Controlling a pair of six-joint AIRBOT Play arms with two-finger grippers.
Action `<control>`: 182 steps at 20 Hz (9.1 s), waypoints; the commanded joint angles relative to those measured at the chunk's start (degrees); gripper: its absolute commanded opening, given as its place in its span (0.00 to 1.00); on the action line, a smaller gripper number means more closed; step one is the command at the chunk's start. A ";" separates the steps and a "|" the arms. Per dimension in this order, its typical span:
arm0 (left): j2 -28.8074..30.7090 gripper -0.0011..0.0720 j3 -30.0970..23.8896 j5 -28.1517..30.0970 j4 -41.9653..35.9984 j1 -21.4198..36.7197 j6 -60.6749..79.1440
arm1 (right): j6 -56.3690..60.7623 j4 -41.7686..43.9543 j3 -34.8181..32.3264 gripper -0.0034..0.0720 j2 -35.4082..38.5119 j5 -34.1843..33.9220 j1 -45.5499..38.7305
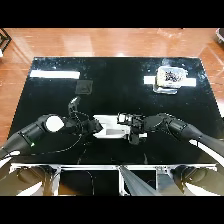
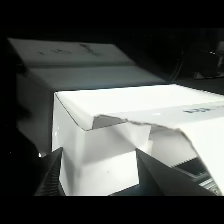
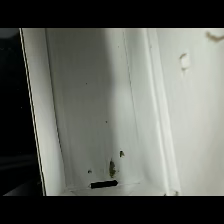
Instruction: Fold the box and place the chain.
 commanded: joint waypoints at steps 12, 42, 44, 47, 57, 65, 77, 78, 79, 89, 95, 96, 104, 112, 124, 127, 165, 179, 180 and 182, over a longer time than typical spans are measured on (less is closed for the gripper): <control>-1.51 0.79 1.42 1.16 14.64 -4.87 -16.63 | 0.02 0.02 -0.02 0.36 -0.02 0.02 0.02; -17.35 0.57 18.38 -13.86 34.95 -14.25 -31.91 | 0.66 -0.02 -0.04 0.36 -0.04 -1.09 0.02; -17.49 0.57 18.71 -13.62 35.10 -14.23 -31.89 | 0.63 -0.02 -0.04 0.36 -0.04 -1.07 0.02; -19.28 0.57 19.80 -14.75 35.41 -14.25 -31.78 | 0.66 -0.02 -0.04 0.36 -0.04 -1.07 0.02; -21.18 0.55 22.71 -21.29 36.04 -14.34 -30.60 | 0.66 -0.02 -0.04 0.36 -0.04 -1.09 0.02; -21.24 0.37 22.71 -20.11 35.78 -14.34 -30.91 | 0.66 -0.02 -0.04 0.36 -0.04 -1.09 0.02; -21.35 0.70 24.39 -23.43 35.65 -14.21 -30.64 | 0.66 -0.02 -0.04 0.36 -0.04 -1.33 0.02; -21.35 0.70 24.79 -23.63 36.33 -14.21 -30.67 | 0.66 -0.02 -0.04 0.36 -0.04 -1.33 0.02; -21.35 0.70 24.85 -23.39 36.46 -14.05 -30.91 | 0.66 -0.02 -0.04 0.36 -0.04 -1.33 0.02; -21.55 0.04 24.72 -22.01 35.74 -13.86 -30.25 | 0.68 0.00 -0.04 0.36 -0.04 -1.51 0.02; -20.24 0.04 24.72 -23.50 37.48 -13.00 -30.14 | 1.57 -1.95 0.02 0.97 4.22 -3.48 0.02; -19.78 0.04 24.72 -24.20 38.14 -12.76 -30.14 | 1.70 -3.67 0.02 0.97 5.99 -3.89 0.02; -17.86 0.04 20.68 -21.46 39.08 -12.44 -30.16 | 2.89 -10.71 0.02 0.97 9.81 -1.38 0.02; -17.88 0.04 19.17 -18.93 38.82 -12.46 -27.52 | -0.02 -6.12 0.02 0.80 5.73 3.08 1.62; -17.88 0.04 19.17 -18.95 38.82 -12.44 -27.54 | 0.00 -4.66 0.02 0.44 5.70 3.04 5.03; -17.88 0.04 19.17 -18.91 38.82 -12.44 -27.56 | 0.04 -2.10 0.02 0.28 5.55 3.65 5.05; -18.97 0.04 19.12 -19.10 35.74 -12.44 -26.77 | 73.02 8.15 -13.70 0.07 11.69 -11.21 -28.85; -18.97 0.04 19.12 -19.04 35.74 -12.44 -26.77 | 69.22 13.22 -1.09 0.86 5.01 -23.26 -17.33; -18.97 0.04 19.12 -19.02 35.76 -12.44 -26.77 | 69.24 13.33 -0.57 0.86 5.01 -23.69 -17.11; -18.97 0.04 19.12 -19.10 35.76 -12.44 -26.75 | 69.31 13.31 0.61 0.86 5.01 -22.88 -15.52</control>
